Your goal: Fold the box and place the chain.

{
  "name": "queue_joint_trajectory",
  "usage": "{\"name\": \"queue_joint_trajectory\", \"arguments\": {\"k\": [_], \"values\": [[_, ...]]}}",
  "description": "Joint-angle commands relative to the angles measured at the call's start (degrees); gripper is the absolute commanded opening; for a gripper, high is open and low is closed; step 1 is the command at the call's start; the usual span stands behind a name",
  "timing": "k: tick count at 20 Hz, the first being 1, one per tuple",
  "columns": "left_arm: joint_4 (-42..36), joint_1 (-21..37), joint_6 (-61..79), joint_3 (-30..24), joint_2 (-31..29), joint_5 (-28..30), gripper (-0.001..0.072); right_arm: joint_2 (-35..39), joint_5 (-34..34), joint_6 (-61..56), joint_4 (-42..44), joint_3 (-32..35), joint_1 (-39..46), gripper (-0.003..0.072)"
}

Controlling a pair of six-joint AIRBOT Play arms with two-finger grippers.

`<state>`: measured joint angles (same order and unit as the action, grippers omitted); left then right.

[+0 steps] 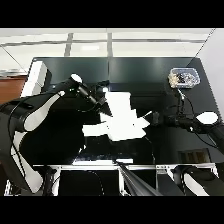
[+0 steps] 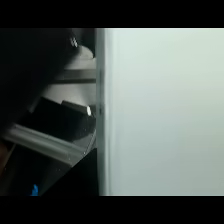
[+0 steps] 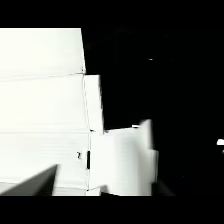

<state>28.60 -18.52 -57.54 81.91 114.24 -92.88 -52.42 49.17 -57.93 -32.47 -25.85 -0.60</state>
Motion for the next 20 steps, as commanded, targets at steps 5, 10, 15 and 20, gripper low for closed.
{"name": "queue_joint_trajectory", "arguments": {"k": [5, 10, 15, 20], "values": [[10.27, -1.81, 0.0, -4.83, -13.81, 7.45, 0.0023, 0.02, 17.59, -0.04, -23.93, -17.44, 5.16, 0.0705], [6.08, -8.46, 35.67, -32.39, -38.01, 41.79, 0.0028, 0.0, 18.78, 2.47, -33.51, -23.52, 5.62, 0.0705], [6.78, -14.05, 58.93, -36.79, -37.0, 48.33, 0.0027, -0.02, 15.65, 4.22, -33.55, -22.71, 5.55, 0.0705], [9.53, -15.21, 62.25, -31.39, -32.06, 50.62, 0.0026, -0.11, 14.67, 23.91, -26.51, -13.6, 2.78, 0.0705]]}}
